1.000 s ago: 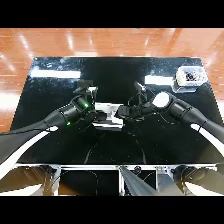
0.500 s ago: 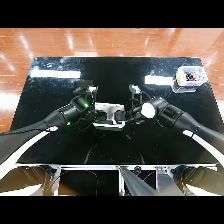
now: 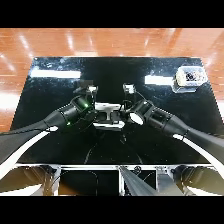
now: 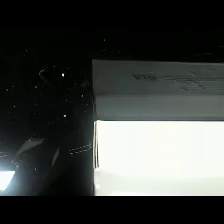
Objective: Fold the box and place the chain.
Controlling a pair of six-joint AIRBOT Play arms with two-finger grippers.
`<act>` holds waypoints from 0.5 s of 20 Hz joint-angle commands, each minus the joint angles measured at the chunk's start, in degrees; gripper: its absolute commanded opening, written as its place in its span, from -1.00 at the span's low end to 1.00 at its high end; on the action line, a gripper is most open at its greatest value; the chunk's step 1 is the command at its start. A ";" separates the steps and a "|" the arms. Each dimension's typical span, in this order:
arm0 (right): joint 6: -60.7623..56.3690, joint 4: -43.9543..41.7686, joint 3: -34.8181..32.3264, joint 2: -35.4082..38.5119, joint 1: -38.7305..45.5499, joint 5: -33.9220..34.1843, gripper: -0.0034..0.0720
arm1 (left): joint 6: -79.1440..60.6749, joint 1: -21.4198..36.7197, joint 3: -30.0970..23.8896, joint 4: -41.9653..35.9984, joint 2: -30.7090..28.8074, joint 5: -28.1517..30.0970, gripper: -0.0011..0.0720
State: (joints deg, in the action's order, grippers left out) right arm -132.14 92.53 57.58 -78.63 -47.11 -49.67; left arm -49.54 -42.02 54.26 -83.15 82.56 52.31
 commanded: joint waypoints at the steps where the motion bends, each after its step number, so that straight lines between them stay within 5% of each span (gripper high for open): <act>1: -0.94 1.22 2.67 -2.73 -1.33 -2.84 0.51 | 0.02 0.02 0.02 0.00 0.04 0.17 -0.90; 3: -1.60 1.18 2.75 -3.54 -2.32 -2.71 0.50 | 0.02 0.02 0.02 0.00 0.04 0.15 -0.90; 5: -2.01 1.18 2.75 -4.00 -2.97 -2.69 0.21 | 0.02 0.04 0.02 0.00 0.04 0.11 -0.90; 10: -2.29 1.42 2.78 -4.46 -2.99 -2.36 0.20 | 0.02 0.02 0.02 0.00 0.04 0.13 -0.90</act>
